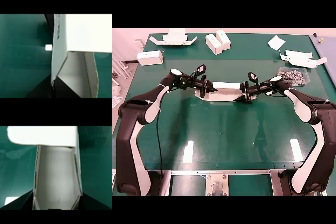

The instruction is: Fold the box and place the chain.

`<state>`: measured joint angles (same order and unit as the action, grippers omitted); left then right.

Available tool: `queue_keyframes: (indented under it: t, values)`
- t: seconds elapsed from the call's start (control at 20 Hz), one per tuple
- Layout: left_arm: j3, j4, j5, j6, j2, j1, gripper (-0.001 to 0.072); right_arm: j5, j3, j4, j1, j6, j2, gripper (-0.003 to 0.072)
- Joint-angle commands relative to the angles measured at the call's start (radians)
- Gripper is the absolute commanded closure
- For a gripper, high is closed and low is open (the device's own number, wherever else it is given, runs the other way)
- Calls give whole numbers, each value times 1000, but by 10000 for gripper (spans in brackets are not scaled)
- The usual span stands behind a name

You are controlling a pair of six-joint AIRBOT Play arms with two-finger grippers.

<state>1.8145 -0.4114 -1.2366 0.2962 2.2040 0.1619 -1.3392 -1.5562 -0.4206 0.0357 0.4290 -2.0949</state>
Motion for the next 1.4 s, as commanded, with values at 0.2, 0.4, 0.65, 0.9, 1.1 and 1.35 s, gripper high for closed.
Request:
queue_keyframes:
  t: [0.2,0.4,0.65,0.9,1.1,1.35]
  values:
    - [0,1,2,0,0,-1,682,-4,0,-11,2,-2,-1,85]
    - [0,1,2,0,0,-1,682,5,-5,-11,10,-2,-1,85]
    - [0,1,2,0,0,-1,682,19,-9,-11,15,-10,-1,68]
    - [0,1,2,0,0,-1,682,40,-9,-10,15,-2,-1,68]
    - [0,1,2,0,0,-1,682,36,-9,-10,14,2,-1,68]
    - [0,1,2,0,0,-1,682,6,-26,-12,14,-3,-1,22]
